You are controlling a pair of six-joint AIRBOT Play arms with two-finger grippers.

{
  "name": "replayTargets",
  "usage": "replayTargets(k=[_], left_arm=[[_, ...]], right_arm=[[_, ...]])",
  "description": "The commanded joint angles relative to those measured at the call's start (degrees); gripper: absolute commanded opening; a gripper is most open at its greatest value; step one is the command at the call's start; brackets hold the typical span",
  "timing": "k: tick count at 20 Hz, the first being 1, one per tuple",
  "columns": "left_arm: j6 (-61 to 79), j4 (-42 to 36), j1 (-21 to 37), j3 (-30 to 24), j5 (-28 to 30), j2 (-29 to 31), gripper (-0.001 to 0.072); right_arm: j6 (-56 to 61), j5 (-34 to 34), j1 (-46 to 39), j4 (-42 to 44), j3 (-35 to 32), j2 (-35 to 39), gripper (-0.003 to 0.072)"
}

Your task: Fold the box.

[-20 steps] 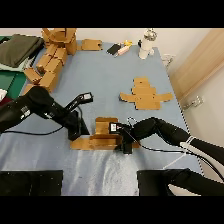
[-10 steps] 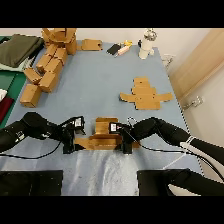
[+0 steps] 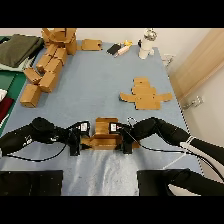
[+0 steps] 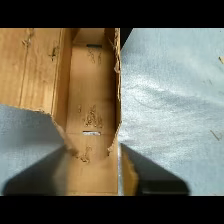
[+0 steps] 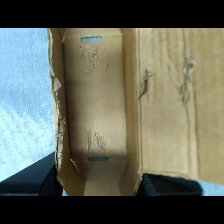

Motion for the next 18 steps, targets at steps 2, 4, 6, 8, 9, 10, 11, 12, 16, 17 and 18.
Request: replayTargets(k=[2,4,6,8,9,10,11,12,16,17,18], left_arm=[[1.4,-1.1,-0.5,-0.1,1.6,-0.3,0.0343],[1.5,-1.4,-0.5,-0.1,1.3,-0.3,0.0342],[3.5,-3.0,-0.5,-0.1,1.4,-0.4,0.0341],[6.6,-6.3,-0.6,-0.1,1.2,-0.6,0.0341],[7.5,-7.4,-1.0,-0.1,1.3,-0.9,0.0341],[7.6,-7.5,-1.5,-0.1,1.2,-1.2,0.0257],[7.7,-7.5,-1.9,-0.1,1.3,-1.6,0.0153],[7.7,-7.5,-2.3,-0.1,1.4,-2.0,0.0153],[8.5,-7.6,-3.0,-0.1,2.3,-3.0,0.0152],[9.4,-7.8,-3.0,-0.1,2.3,-3.2,0.0152],[9.9,-8.3,-3.0,-0.1,2.4,-3.2,0.0153]], right_arm=[[0.0,0.0,0.0,0.0,0.0,0.0,0.0520],[0.0,0.0,0.0,0.0,0.0,0.0,0.0520],[0.0,0.0,0.0,0.0,0.0,0.0,0.0520],[0.0,0.0,0.0,0.0,0.0,0.0,0.0520],[0.0,0.0,0.0,0.0,0.0,0.0,0.0520],[0.0,0.0,0.0,0.0,0.0,0.0,0.0520],[0.0,0.0,0.0,0.0,0.0,0.0,0.0520],[0.0,0.0,0.0,0.0,0.0,0.0,0.0520],[0.0,0.0,0.0,0.0,0.0,0.0,0.0520],[0.0,0.0,0.0,0.0,0.0,0.0,0.0520],[0.0,0.0,0.0,0.0,0.0,0.0,0.0520]])
